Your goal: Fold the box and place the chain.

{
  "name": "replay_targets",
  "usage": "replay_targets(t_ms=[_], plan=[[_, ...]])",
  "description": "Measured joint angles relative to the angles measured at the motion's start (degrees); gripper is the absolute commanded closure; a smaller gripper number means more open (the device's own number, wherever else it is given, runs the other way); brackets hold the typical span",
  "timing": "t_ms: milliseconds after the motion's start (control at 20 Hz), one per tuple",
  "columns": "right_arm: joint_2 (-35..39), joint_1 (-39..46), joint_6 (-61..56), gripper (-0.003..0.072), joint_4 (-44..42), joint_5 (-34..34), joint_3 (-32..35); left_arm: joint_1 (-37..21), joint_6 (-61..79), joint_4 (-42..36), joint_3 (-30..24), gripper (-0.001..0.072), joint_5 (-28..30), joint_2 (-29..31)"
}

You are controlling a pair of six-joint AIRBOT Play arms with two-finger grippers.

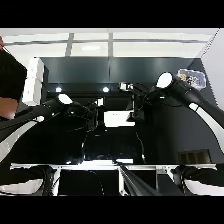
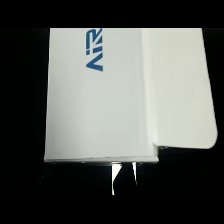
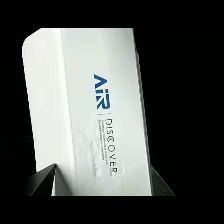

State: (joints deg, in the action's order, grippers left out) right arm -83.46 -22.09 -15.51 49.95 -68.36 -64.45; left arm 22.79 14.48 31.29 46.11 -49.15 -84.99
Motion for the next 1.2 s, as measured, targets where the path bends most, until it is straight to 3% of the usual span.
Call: replay_targets(t_ms=[300, 650, 1200], plan=[[4.24, -1.62, -1.49, -0.002, 2.58, -0.33, 0.85, 0.0, 0.0, 0.0, 0.0, 0.0318, 0.0, 0.0], [7.39, -2.12, 5.4, -0.0019, -3.06, 10.29, 9.29, 0.0, 0.02, 0.02, 0.0, 0.0318, 0.0, 0.0], [7.91, -2.43, 8.68, -0.0019, -2.95, 13.94, 10.56, 0.0, 0.02, 0.0, 0.0, 0.0318, -0.02, 0.0]])
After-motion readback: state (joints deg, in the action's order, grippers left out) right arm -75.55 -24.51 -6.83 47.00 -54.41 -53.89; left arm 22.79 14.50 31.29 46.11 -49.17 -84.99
